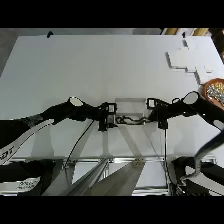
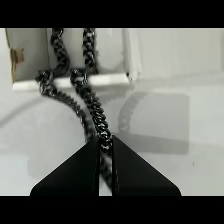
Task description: Fold the box and place the chain.
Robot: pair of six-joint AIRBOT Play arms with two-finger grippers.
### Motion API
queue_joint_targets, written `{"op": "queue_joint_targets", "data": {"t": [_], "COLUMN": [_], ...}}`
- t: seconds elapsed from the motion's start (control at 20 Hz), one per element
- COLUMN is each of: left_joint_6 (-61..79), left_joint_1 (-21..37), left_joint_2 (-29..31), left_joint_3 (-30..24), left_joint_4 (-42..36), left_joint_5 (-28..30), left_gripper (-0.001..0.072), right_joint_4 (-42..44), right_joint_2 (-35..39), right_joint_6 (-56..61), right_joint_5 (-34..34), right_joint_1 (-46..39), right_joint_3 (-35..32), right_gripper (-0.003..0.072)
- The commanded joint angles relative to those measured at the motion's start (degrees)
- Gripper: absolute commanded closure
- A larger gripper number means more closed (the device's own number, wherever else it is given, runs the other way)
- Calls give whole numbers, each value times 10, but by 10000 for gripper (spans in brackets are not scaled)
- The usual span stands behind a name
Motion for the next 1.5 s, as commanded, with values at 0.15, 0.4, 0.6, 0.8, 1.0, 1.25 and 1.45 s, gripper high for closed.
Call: {"op": "queue_joint_targets", "data": {"t": [0.15, 0.4, 0.6, 0.8, 1.0, 1.25, 1.45], "left_joint_6": [0, 0, 0, 0, 0, 0, 0], "left_joint_1": [0, 0, 0, 0, 0, 0, 0], "left_joint_2": [0, 0, 0, 0, 0, 0, 0], "left_joint_3": [0, 0, 0, 0, 0, 0, 0], "left_joint_4": [0, 0, 0, 0, 0, 0, 0], "left_joint_5": [0, 0, 0, 0, 0, 0, 0], "left_gripper": [574, 574, 574, 574, 574, 574, 574], "right_joint_4": [-18, 211, 234, 232, 200, 117, 36], "right_joint_2": [144, 193, 184, 128, 85, 163, 201], "right_joint_6": [173, 178, 179, 247, 265, 266, 263], "right_joint_5": [17, 28, -113, -229, -214, -160, -96], "right_joint_1": [0, 67, 203, 273, 274, 202, 35], "right_joint_3": [0, 0, 0, 0, 0, 0, 0], "right_gripper": [666, 665, 665, 665, 478, 482, 484]}}
